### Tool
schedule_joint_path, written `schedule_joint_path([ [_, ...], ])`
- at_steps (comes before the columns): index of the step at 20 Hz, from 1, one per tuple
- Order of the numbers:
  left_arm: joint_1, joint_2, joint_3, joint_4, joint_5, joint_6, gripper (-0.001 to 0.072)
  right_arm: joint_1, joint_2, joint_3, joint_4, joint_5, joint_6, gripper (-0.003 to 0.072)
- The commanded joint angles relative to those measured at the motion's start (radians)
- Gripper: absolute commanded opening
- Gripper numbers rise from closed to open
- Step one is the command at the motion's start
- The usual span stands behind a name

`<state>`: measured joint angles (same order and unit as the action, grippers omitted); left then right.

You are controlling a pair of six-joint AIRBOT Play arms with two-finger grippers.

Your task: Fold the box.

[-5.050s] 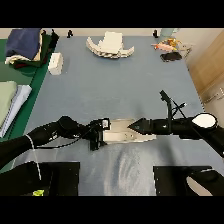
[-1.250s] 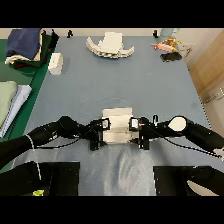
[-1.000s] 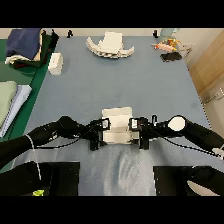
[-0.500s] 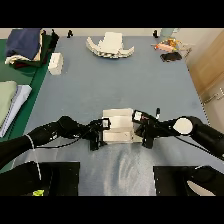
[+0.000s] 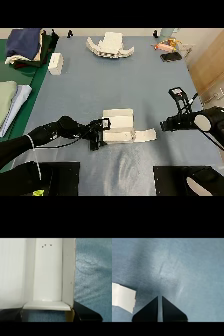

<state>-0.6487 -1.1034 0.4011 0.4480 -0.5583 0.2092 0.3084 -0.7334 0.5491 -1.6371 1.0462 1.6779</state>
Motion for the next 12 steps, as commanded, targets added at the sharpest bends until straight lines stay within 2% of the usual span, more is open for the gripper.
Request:
schedule_joint_path([
  [1,0.000,0.000,0.001,0.001,0.001,0.001,0.0506,-0.092,-0.138,-0.003,0.175,0.035,0.063,0.0080],
  [2,0.000,0.000,0.001,0.001,0.001,0.001,0.0506,-0.093,-0.190,-0.003,0.254,0.037,0.010,0.0079],
  [3,0.000,0.000,0.001,0.001,0.001,0.001,0.0506,-0.092,-0.238,-0.003,0.328,0.037,-0.042,0.0005],
  [6,0.000,0.000,0.001,0.001,0.000,0.001,0.0506,-0.092,-0.326,-0.003,0.544,0.047,-0.182,0.0005],
  [8,0.000,0.000,0.001,0.001,0.001,0.001,0.0506,-0.092,-0.317,-0.002,0.648,0.066,-0.248,0.0005],
  [12,0.000,0.000,0.001,0.001,0.001,0.001,0.0506,-0.092,-0.267,-0.001,0.756,0.107,-0.304,0.0006],
])
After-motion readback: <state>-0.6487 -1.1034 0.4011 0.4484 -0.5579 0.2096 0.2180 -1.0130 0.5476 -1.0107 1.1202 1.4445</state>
